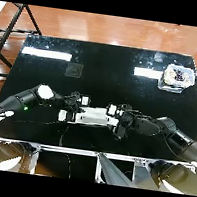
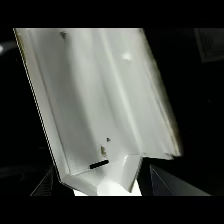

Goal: Fold the box and place the chain.

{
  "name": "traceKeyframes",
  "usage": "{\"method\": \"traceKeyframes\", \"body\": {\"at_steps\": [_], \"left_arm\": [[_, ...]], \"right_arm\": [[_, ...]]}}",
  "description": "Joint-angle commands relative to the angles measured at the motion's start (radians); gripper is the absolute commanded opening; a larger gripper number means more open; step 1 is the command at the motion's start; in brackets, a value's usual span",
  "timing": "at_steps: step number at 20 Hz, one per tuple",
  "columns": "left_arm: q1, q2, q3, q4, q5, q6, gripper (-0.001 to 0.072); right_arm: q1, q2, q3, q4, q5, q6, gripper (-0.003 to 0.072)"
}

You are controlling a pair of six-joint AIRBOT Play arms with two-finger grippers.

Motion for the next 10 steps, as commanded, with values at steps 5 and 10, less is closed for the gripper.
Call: {"method": "traceKeyframes", "body": {"at_steps": [5, 10], "left_arm": [[-0.001, 0.000, 0.001, 0.000, 0.000, 0.001, 0.0022], [-0.001, 0.000, 0.001, 0.000, 0.000, 0.001, 0.0022]], "right_arm": [[-0.019, -0.049, 0.015, 0.010, 0.053, 0.004, 0.0705], [-0.019, -0.061, 0.022, 0.024, 0.032, -0.046, 0.0704]]}}
